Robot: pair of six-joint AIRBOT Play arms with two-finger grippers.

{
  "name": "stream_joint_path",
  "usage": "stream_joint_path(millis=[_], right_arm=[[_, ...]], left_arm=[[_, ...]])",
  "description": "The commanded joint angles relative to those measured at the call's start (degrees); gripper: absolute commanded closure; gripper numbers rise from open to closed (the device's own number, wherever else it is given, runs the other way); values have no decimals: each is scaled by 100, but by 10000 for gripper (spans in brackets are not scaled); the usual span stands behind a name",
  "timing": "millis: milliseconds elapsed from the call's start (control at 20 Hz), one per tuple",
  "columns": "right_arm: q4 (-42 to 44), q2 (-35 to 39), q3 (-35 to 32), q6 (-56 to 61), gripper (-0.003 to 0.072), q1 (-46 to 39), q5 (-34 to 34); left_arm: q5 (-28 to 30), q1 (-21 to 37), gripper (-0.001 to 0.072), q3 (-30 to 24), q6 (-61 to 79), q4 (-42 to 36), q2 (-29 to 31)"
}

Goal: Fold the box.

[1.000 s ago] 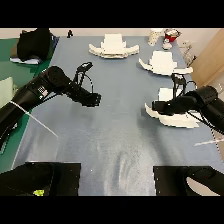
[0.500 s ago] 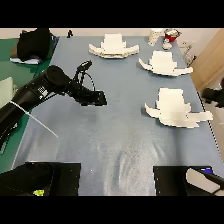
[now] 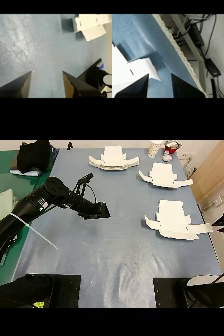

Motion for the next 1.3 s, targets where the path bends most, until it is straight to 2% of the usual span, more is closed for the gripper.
stream_joint_path(millis=[0, 50, 100, 250, 300, 550, 700, 800, 1000, 1150, 1250], right_arm=[[595, -520, 149, -874, 261, -39, -378], [597, -623, 181, -964, 276, 35, -417], [603, -730, 238, -979, 332, 122, -531], [645, -835, 402, -1322, 648, 511, -946], [662, -833, 476, -1320, 683, 651, -1003], [1805, -732, 570, -938, 685, 1541, -1226], [1836, -286, 223, -605, 685, 2315, -977], [1836, 260, -479, -492, 686, 2789, -575], [1840, 1814, -2625, -354, 686, 3517, 240], [1838, 3180, -4223, 61, 684, 4092, 1270], [1751, 3753, -4752, 214, 658, 4419, 1670]], left_arm=[[-157, 0, 122, 0, 0, -37, -2], [-160, 0, 122, 0, 0, -44, -2], [-186, 0, 122, 0, 0, -57, -2], [-271, 0, 122, 0, 9, -57, -2], [-332, 0, 122, 0, 61, -55, -2], [-365, 9, 122, 0, 546, -50, -2], [-501, 120, 122, 0, 944, -33, 0], [-828, 278, 122, 0, 1137, -31, 0], [-1773, 732, 124, -155, 1523, -37, 52], [-1788, 796, 124, -691, 1580, -59, 415], [-1733, 798, 123, -979, 1572, -57, 610]])
